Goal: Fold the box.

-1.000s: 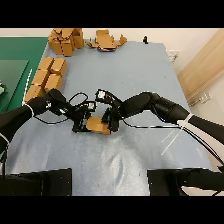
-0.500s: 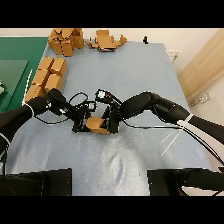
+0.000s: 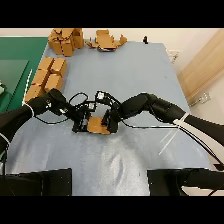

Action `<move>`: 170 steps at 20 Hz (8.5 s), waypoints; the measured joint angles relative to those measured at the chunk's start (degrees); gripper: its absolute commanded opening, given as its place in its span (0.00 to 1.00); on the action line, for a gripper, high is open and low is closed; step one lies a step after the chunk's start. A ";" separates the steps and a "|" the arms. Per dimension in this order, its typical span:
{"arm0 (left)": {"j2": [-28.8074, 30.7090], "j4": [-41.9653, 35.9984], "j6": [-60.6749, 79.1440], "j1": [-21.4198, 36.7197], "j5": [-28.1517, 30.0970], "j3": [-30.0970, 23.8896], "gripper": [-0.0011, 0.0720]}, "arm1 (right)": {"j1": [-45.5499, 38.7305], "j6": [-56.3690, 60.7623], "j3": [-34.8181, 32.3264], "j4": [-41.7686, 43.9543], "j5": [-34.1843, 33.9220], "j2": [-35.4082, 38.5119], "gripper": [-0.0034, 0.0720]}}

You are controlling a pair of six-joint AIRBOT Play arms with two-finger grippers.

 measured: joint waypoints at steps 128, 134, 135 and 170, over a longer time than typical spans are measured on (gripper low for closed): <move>0.70 0.22 -1.33 0.00 1.01 -0.07 0.03 | 11.98 34.97 -14.58 -14.43 29.99 14.38 0.05; 10.16 -1.64 -25.59 5.88 10.99 -0.20 0.03 | 5.01 54.12 -15.54 -37.70 16.46 28.33 0.05; 12.63 -1.57 -32.74 8.13 14.19 -0.48 0.03 | 3.74 57.16 -16.04 -41.94 14.84 30.42 0.05; 11.10 20.70 -75.97 23.21 36.04 -7.72 0.04 | -3.08 66.93 -22.45 -54.82 8.98 35.98 0.05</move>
